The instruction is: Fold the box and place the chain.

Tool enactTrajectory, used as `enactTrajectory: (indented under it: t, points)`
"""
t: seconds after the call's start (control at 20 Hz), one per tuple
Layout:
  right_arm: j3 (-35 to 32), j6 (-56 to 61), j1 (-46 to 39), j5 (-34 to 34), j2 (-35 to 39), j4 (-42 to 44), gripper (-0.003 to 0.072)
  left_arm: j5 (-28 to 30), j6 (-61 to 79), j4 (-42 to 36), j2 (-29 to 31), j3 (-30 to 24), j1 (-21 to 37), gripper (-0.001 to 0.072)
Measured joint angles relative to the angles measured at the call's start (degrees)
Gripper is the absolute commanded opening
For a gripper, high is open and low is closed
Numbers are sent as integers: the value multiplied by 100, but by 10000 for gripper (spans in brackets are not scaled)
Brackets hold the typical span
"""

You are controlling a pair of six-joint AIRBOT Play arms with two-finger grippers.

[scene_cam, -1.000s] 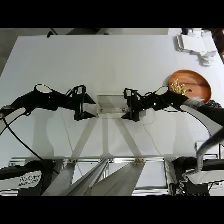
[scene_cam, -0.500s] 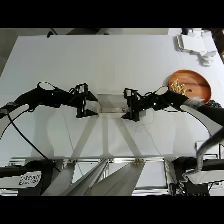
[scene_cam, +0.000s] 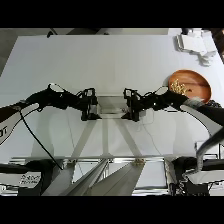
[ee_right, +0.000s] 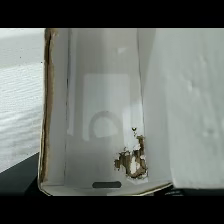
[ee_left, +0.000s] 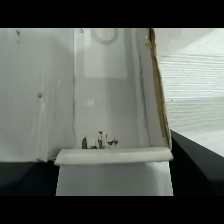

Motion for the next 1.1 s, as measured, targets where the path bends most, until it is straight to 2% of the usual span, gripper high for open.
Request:
enactTrajectory:
  t: [0.05,0.1,0.15,1.1]
  points:
    - [0,0,0,2,0,-2,559,35,-7,-13,-9,4,-24,324]
    - [0,0,0,0,0,-2,559,66,-4,-15,-15,4,-44,236]
    - [0,-2,0,4,0,-2,559,83,-7,-15,-20,4,-59,209]
    - [0,0,0,0,0,7,559,162,-9,28,-31,7,-96,211]
